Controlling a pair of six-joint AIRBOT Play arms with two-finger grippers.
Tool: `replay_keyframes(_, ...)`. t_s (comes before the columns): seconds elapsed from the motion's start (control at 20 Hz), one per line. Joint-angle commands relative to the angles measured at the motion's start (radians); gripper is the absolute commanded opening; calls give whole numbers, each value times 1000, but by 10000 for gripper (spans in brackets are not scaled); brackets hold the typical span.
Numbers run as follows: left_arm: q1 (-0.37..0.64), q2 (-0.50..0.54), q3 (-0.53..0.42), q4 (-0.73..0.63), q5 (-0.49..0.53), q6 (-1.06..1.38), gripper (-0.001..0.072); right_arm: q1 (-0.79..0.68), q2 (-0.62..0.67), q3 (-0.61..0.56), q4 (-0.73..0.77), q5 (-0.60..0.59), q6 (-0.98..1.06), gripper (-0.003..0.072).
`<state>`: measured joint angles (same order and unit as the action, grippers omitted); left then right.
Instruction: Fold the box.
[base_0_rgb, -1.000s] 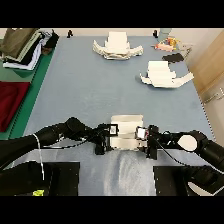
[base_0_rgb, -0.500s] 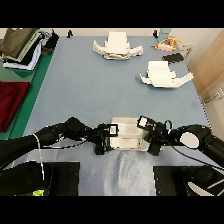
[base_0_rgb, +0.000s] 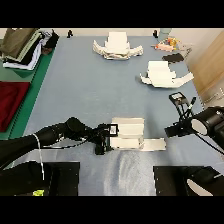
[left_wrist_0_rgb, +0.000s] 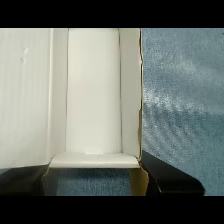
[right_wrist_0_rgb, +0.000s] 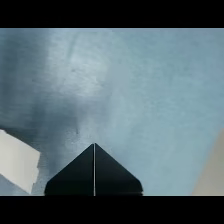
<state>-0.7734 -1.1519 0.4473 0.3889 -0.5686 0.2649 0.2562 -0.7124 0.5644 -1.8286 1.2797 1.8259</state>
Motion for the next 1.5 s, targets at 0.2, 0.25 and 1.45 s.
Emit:
replay_keyframes(0.2, 0, 0, 0, 0, 0, 0, 468, -143, -157, -78, 364, -25, -45, 4)
replay_keyframes(0.25, 0, 0, 0, 0, 0, 0, 468, -143, -161, -82, 443, -43, -83, 4)
replay_keyframes(1.45, 0, 0, 0, 0, 0, 0, 468, -124, -102, -47, 830, -96, -267, 448)
